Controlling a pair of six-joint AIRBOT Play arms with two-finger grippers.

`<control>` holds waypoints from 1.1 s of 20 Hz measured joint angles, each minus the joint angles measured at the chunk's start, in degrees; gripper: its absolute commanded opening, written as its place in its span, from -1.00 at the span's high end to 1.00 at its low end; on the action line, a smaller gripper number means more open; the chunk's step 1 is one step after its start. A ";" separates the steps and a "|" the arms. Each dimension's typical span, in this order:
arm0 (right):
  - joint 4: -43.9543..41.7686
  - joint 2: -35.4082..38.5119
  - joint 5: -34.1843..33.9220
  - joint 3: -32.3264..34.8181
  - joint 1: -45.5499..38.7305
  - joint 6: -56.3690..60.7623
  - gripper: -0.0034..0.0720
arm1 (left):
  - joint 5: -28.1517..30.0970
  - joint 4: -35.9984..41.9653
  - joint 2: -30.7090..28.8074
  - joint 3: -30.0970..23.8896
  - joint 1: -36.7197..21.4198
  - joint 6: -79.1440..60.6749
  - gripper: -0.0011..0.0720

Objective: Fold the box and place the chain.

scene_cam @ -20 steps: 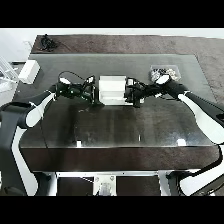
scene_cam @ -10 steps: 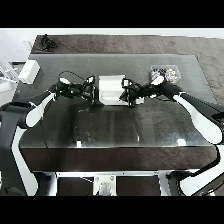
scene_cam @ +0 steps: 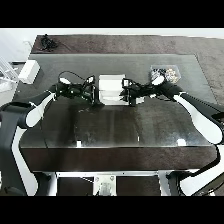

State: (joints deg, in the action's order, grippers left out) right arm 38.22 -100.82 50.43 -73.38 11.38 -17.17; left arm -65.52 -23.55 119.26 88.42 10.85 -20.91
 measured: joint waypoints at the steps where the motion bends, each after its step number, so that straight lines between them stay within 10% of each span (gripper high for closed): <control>1: 0.00 -0.09 -0.04 0.00 0.00 -0.44 -0.03 | 0.00 0.00 0.00 0.00 0.00 0.02 0.00; 5: 0.07 -0.66 -0.09 -0.02 -0.04 -1.49 -0.59 | -0.02 -0.07 0.00 0.02 0.00 0.00 0.00; 11: 0.07 -0.90 -0.02 -0.02 -0.09 -2.29 -0.61 | -0.04 -0.07 0.00 0.02 0.00 0.04 0.00; 17: 1.11 -1.01 -0.28 0.00 -0.87 -1.75 0.72 | -0.07 -0.02 0.00 0.02 0.00 0.11 0.00; 22: 2.58 -0.26 -0.11 0.00 -2.54 2.49 0.90 | -0.07 -0.02 0.00 0.02 0.00 0.13 0.00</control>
